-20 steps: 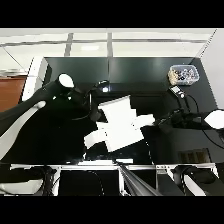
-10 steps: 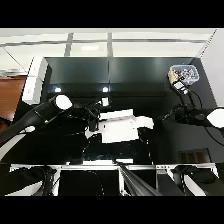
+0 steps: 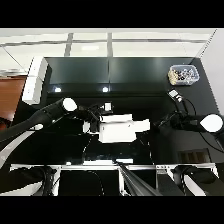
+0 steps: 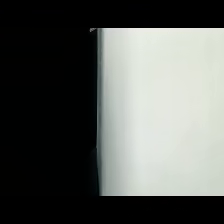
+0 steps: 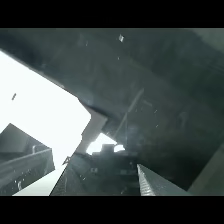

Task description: Fold the box and place the chain.

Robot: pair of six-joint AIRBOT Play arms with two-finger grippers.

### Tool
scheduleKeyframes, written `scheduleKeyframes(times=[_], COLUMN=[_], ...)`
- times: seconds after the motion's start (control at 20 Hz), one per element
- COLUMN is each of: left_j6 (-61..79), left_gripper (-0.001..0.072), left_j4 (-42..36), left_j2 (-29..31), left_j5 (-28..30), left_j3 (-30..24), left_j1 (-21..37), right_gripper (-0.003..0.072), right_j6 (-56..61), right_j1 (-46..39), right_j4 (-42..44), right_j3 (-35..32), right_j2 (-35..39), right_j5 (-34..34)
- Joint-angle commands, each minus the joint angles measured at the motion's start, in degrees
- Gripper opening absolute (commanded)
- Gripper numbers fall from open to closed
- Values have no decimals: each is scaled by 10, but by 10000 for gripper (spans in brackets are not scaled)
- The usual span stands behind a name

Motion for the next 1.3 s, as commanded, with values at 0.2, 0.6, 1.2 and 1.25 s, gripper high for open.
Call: scheduleKeyframes(times=[0.2,0.6,1.2,1.25], left_j6=[2,2,2,1], left_gripper=[29,28,29,29], left_j4=[28,28,28,28], left_j2=[-9,-9,-9,-9], left_j5=[-5,-5,-5,-5], left_j3=[0,0,0,0], left_j1=[-15,-14,-14,-14], right_gripper=[491,711,704,704], right_j6=[-35,-177,-369,-369], right_j1=[40,179,202,199], right_j4=[25,24,33,23], right_j3=[-54,-55,-45,-38], right_j2=[0,0,-13,-13], right_j5=[-18,-72,-56,-53])
